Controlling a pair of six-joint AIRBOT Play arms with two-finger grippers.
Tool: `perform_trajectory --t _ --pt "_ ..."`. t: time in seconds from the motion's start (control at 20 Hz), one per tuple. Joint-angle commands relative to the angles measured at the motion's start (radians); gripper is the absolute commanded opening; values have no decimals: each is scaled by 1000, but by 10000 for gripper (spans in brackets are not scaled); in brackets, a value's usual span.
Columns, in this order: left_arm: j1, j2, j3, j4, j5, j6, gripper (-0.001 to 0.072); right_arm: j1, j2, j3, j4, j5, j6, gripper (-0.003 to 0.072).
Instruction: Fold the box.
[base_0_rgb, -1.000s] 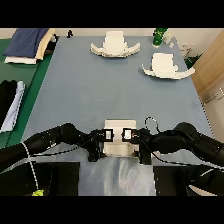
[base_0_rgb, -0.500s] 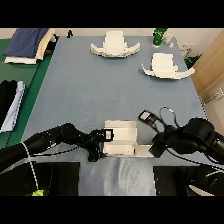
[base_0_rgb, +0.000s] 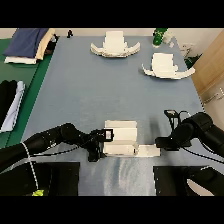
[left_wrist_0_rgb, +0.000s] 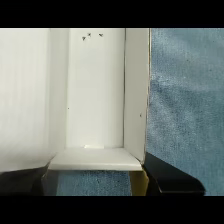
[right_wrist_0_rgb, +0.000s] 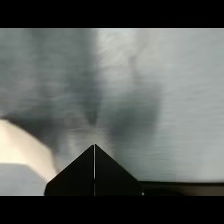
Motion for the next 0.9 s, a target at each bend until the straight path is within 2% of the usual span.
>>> perform_trajectory --t 0.0,0.15,0.4,0.75,0.8,0.85 --pt "0 0 0 0 0 0 464 -50 -21 -49 301 80 -126 3" --pt "0 0 0 0 0 0 464 -43 29 -49 390 104 -163 3" --pt "0 0 0 0 0 0 464 -43 105 -49 416 104 -171 3" --pt "0 0 0 0 0 0 464 -37 119 -48 490 109 -240 6" --pt "0 0 0 0 0 0 465 -38 120 -43 496 111 -250 100" --pt "0 0 0 0 0 0 464 -38 119 -36 495 112 -259 253"
